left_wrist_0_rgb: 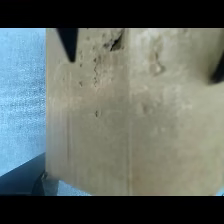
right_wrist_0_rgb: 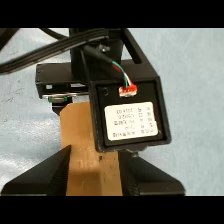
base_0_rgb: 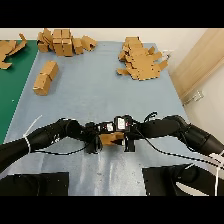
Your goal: Fold the box.
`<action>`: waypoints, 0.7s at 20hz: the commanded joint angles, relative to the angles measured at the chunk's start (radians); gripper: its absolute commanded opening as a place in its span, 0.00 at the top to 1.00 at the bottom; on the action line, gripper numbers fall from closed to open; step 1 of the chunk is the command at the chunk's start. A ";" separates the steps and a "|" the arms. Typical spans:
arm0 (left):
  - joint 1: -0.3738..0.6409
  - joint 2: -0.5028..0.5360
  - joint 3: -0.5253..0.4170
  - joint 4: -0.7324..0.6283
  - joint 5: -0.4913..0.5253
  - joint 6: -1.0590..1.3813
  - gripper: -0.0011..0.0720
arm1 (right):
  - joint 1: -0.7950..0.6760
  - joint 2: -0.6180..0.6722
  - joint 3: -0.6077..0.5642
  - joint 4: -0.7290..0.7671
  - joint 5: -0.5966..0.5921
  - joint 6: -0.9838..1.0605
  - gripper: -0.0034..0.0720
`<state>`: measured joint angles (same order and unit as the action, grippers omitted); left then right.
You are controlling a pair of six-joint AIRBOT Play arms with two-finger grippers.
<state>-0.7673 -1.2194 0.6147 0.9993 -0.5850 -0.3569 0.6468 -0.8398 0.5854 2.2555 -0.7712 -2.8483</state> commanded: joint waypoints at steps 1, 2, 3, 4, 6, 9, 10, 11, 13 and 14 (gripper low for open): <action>0.000 -0.001 0.000 0.000 0.000 0.000 0.35 | 0.004 -0.011 -0.001 -0.002 0.003 -0.024 0.34; 0.000 -0.001 -0.001 0.000 0.000 0.000 0.35 | 0.004 -0.014 -0.001 0.008 -0.007 -0.024 0.34; 0.000 -0.001 0.000 0.000 0.000 0.000 0.35 | 0.004 -0.020 -0.001 0.013 -0.008 -0.024 0.34; 0.000 -0.001 0.000 0.000 0.000 0.000 0.35 | 0.004 -0.026 -0.001 0.014 -0.008 -0.024 0.34; 0.000 -0.001 0.000 0.000 0.000 0.000 0.35 | 0.004 -0.047 -0.001 0.011 -0.008 -0.024 0.34; 0.000 -0.001 0.000 0.000 0.000 0.000 0.35 | 0.012 -0.080 -0.001 -0.002 -0.008 -0.089 0.34; 0.000 -0.001 0.000 0.000 0.000 0.000 0.35 | 0.023 -0.083 -0.001 -0.015 -0.007 -0.095 0.33; 0.000 -0.001 0.000 0.000 0.000 0.000 0.35 | 0.034 -0.085 -0.001 -0.027 -0.004 -0.095 0.33; 0.000 -0.001 -0.001 0.000 0.000 0.000 0.35 | 0.056 -0.089 -0.001 -0.093 0.020 -0.093 0.33; 0.000 -0.001 0.000 0.000 0.000 0.000 0.35 | 0.063 -0.090 -0.001 -0.119 0.030 -0.092 0.33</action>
<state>-0.7673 -1.2194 0.6147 0.9993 -0.5850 -0.3569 0.6868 -0.9207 0.5846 2.2086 -0.7662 -2.9276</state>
